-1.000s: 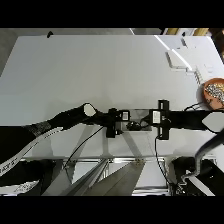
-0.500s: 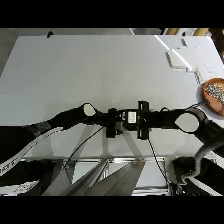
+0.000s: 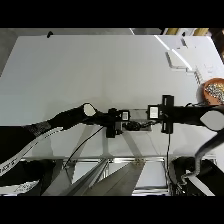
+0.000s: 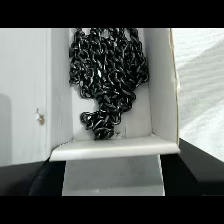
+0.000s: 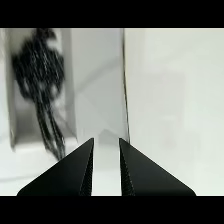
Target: Fold the box and place the chain.
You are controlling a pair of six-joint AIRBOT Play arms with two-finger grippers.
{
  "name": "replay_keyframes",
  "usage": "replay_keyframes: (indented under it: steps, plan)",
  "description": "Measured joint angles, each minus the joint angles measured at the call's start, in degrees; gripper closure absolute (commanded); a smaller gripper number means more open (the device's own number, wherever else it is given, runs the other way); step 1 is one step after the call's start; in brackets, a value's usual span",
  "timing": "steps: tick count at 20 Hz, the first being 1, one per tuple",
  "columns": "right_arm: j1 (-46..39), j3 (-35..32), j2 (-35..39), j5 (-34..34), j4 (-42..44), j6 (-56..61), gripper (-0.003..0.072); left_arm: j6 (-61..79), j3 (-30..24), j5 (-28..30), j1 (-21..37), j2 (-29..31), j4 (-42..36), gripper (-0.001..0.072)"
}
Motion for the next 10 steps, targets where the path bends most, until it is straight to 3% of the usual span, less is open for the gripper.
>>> replay_keyframes:
  steps: [4,10]
  plan:
    - [-9.9,-1.4,-3.4,1.7,0.0,-7.0,0.0511,0.0,0.0,0.0,0.0,0.0,0.0,0.0578]
    - [-13.4,-3.0,-14.5,2.1,4.0,-14.8,0.0533,0.0,0.0,0.0,0.0,0.0,0.0,0.0578]
